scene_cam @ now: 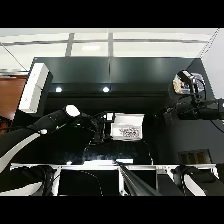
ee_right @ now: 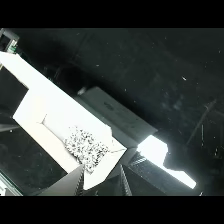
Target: Fold the box and place the chain.
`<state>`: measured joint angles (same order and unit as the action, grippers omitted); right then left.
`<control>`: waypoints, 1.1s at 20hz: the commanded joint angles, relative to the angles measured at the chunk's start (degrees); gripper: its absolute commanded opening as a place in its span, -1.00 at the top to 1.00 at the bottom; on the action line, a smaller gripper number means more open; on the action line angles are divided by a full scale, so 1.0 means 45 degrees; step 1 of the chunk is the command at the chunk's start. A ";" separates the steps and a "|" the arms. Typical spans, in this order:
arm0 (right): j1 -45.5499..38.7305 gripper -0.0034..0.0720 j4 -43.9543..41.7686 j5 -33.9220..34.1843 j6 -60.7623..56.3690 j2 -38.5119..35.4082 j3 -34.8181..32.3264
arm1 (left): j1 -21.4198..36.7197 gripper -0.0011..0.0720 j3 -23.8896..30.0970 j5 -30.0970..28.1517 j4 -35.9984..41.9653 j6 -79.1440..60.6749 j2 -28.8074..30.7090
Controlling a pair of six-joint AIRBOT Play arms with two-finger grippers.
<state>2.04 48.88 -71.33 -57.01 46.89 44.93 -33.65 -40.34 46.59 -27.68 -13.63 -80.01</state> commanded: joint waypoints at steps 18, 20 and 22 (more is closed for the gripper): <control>0.1331 -0.85 -0.1200 0.3065 0.2293 0.3628 -0.0010 | -0.0010 -0.23 -0.0005 -0.0005 0.0000 -0.0015 -0.0010; 0.1608 -0.85 -0.1234 0.1841 0.4493 0.3628 -0.0010 | -0.0010 -0.23 -0.0005 -0.0005 0.0000 -0.0015 -0.0010; 0.1705 -0.85 -0.1171 0.1243 0.5697 0.3628 -0.0005 | -0.0010 -0.23 -0.0005 -0.0005 0.0005 -0.0015 -0.0010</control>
<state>8.56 43.46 -60.40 -42.24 62.26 44.88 -33.65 -40.34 46.57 -27.66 -13.69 -80.01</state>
